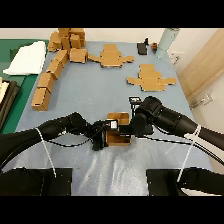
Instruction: Fold the box.
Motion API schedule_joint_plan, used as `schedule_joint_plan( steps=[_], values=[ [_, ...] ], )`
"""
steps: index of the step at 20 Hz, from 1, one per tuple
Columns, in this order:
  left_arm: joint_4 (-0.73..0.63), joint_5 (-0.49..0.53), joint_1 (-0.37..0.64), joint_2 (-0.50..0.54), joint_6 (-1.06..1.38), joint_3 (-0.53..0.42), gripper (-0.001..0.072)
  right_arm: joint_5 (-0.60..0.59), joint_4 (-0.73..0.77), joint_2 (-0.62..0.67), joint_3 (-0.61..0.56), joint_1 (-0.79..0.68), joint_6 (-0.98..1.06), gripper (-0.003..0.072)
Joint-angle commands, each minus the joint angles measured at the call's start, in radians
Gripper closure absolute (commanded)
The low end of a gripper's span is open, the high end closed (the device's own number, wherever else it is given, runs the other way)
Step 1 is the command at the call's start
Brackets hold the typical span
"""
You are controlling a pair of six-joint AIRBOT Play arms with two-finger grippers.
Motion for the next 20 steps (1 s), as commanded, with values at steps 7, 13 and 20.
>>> schedule_joint_plan(
  steps=[7,13,20],
  values=[
    [0.0,0.0,0.0,0.0,0.0,0.0,0.0242,-0.062,-0.065,0.003,0.002,-0.003,-0.01,0.0494],
    [0.0,0.0,0.0,0.0,0.0,0.0,0.0242,-0.105,-0.179,0.0,0.002,-0.119,-0.076,0.0681],
    [0.0,0.0,0.0,0.0,0.0,0.0,0.0242,0.286,0.456,-0.174,0.002,-0.481,-0.653,0.0682]
  ],
)
